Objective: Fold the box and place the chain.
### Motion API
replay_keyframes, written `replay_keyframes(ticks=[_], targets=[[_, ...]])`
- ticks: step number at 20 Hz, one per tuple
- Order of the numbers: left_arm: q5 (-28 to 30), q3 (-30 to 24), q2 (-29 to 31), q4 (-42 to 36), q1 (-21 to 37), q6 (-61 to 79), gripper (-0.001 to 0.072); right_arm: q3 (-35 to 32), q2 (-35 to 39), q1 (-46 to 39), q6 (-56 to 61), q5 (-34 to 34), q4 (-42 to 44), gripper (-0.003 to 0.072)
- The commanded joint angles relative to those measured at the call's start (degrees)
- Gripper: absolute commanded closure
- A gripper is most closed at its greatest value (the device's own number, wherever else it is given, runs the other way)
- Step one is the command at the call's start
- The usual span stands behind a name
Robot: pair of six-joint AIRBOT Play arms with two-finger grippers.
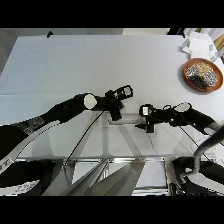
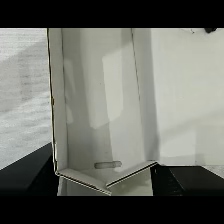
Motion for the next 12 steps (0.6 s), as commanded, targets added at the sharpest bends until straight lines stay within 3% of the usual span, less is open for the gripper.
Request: replay_keyframes(ticks=[1,4,8,12], targets=[[-0.98,-0.04,-0.44,-0.26,0.20,0.39,0.0705,-0.02,0.07,-0.02,-0.22,0.02,-0.13,0.0265],[-4.46,-0.04,3.26,1.33,1.07,0.31,0.0704,-0.02,0.07,-0.02,-0.22,0.02,-0.13,0.0265],[-17.99,-0.04,11.37,9.33,3.82,0.17,0.0704,-0.02,0.07,-0.02,-0.22,0.02,-0.15,0.0265],[-31.80,-0.24,14.40,9.90,8.28,2.99,0.0704,-0.02,0.07,-0.02,-0.22,0.02,-0.13,0.0265]])
